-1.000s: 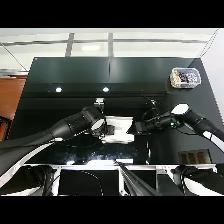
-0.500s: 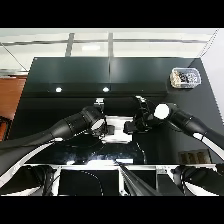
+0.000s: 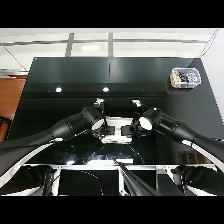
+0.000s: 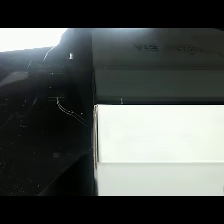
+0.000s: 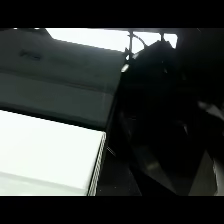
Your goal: Fold the box and place the chain.
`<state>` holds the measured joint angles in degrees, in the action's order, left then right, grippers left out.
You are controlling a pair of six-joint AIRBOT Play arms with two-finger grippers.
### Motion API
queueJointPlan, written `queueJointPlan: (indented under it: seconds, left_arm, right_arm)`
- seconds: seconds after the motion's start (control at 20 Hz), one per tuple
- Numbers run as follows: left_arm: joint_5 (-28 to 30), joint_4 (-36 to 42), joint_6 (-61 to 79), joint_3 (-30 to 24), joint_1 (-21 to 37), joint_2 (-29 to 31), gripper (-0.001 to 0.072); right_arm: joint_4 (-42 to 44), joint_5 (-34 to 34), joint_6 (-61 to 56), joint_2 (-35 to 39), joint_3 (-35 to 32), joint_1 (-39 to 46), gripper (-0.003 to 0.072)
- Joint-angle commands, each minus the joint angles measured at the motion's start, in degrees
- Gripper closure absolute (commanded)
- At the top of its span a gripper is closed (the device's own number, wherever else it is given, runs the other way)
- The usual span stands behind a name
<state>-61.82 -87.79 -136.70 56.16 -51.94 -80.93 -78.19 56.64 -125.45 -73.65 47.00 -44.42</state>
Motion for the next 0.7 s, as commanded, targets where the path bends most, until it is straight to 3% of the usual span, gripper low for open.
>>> queueJointPlan:
  seconds: [0.0, 0.15, 0.3, 0.35, 0.4, 0.45, 0.55, 0.65]
  left_arm:
    - [-0.02, -0.02, -0.02, 0.02, 0.02, 0.02, 0.0683]
    - [-0.04, 0.0, -0.02, 0.02, 0.02, 0.02, 0.0683]
    - [-0.13, -0.02, -0.02, 0.02, 0.02, 0.02, 0.0683]
    - [-0.11, -0.02, -0.02, 0.02, 0.02, 0.02, 0.0683]
    - [-0.11, -0.02, -0.02, 0.02, 0.02, 0.02, 0.0684]
    - [-0.11, -0.02, -0.02, 0.02, 0.02, 0.02, 0.0683]
    - [-0.11, -0.02, -0.02, 0.02, 0.02, 0.02, 0.0683]
    - [-0.11, -0.02, -0.02, 0.02, 0.02, 0.02, 0.0683]
  right_arm:
    - [-2.25, 1.29, -6.36, -0.85, 0.28, -1.4, 0.0343]
    - [-2.29, 2.82, -6.38, -1.84, 1.95, -1.4, 0.0345]
    - [-2.4, 3.23, -6.36, -2.56, 2.89, -1.4, 0.0406]
    - [-2.51, 3.43, -6.34, -2.62, 2.89, -1.42, 0.0498]
    - [-2.49, 3.39, -6.36, -2.64, 2.89, -1.4, 0.0509]
    - [-2.51, 3.3, -6.34, -2.64, 2.89, -1.4, 0.0601]
    - [-2.49, 2.62, -6.34, -2.64, 2.89, -1.4, 0.0673]
    - [-2.91, 2.62, -6.36, -2.69, 2.89, -1.4, 0.0675]
